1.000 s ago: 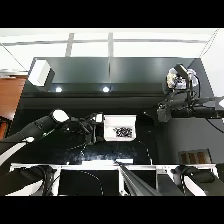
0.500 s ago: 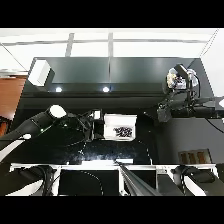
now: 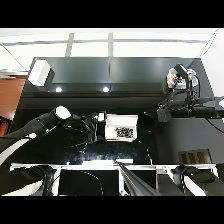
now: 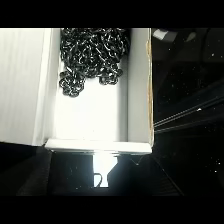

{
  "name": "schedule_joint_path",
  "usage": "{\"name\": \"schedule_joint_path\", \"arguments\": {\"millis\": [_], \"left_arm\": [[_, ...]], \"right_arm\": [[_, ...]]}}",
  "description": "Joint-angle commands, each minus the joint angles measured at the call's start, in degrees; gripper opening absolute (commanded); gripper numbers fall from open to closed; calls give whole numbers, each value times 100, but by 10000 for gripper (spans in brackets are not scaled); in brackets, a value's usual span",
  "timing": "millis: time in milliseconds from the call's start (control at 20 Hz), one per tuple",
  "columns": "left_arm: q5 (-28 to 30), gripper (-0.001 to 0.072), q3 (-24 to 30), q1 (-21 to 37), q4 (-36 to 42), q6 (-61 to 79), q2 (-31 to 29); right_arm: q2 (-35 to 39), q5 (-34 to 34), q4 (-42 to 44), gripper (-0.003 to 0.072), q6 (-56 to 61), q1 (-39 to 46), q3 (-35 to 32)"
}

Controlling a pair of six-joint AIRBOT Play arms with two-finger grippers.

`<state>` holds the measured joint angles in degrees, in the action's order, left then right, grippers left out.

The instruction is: Fold the box and place the chain.

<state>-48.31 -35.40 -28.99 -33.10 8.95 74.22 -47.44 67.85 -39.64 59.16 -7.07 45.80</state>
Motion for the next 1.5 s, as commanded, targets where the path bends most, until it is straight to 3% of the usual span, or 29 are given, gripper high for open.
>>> {"name": "schedule_joint_path", "arguments": {"millis": [0,850,900,1000,1050,1100,1350,1450], "left_arm": [[85,709,-7,-15,76,2,81],[188,699,-122,-175,92,437,164],[219,662,-122,-175,79,435,181],[271,386,-122,-177,79,435,201],[269,334,-122,-177,79,437,199],[262,334,-122,-177,79,437,199],[267,334,-122,-177,79,437,199],[264,334,-122,-177,79,437,199]], "right_arm": [[2,2,0,423,2,-2,0],[2,-2,0,423,2,-2,0],[2,-2,0,423,2,-2,0],[2,0,-20,423,0,-2,-4],[0,4,-101,478,28,-15,-15],[-13,-9,-291,676,243,-79,-26],[-586,-962,-385,675,494,-402,-22],[-1038,-992,-374,675,243,-507,-22]]}}
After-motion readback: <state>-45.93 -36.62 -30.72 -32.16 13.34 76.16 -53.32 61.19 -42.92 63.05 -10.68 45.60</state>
